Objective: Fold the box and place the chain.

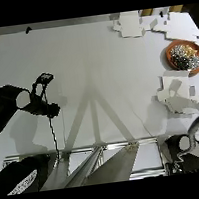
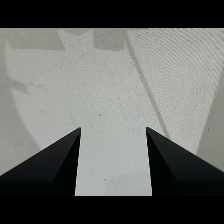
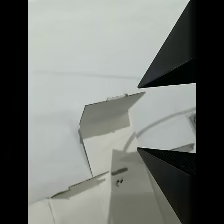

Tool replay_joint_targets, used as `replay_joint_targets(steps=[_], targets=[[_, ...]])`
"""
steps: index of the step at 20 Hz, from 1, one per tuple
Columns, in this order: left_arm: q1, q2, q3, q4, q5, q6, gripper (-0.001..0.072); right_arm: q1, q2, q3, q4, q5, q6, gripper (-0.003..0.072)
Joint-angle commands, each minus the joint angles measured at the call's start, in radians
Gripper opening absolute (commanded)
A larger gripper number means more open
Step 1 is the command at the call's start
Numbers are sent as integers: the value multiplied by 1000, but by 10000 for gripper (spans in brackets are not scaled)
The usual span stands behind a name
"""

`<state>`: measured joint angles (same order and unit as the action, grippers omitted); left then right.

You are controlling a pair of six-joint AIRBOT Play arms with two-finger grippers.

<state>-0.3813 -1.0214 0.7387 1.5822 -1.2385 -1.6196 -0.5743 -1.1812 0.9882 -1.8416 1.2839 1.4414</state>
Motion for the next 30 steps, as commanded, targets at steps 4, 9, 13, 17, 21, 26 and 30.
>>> replay_joint_targets(steps=[4, 9, 13, 17, 21, 26, 30], targets=[[1, 0, 0, 0, 0, 0, 464, -18, -186, 28, -87, 9, -37, 417], [1, 0, 0, 0, 0, 0, 464, -18, -269, 27, -88, 18, -32, 340], [1, 0, 0, 0, 0, 0, 464, -18, -282, 11, -27, 42, -7, 168], [1, 0, 0, 0, 0, 0, 464, 9, -228, 11, 38, 100, -12, 83], [1, 0, 0, 0, 0, 0, 464, 71, -67, 9, 167, 103, -77, 16], [1, 0, 0, 0, 0, 0, 464, 150, 99, -77, 333, 75, -119, 16], [1, 0, 0, 0, 0, 0, 464, 266, 257, -262, 496, -40, -168, 16]])
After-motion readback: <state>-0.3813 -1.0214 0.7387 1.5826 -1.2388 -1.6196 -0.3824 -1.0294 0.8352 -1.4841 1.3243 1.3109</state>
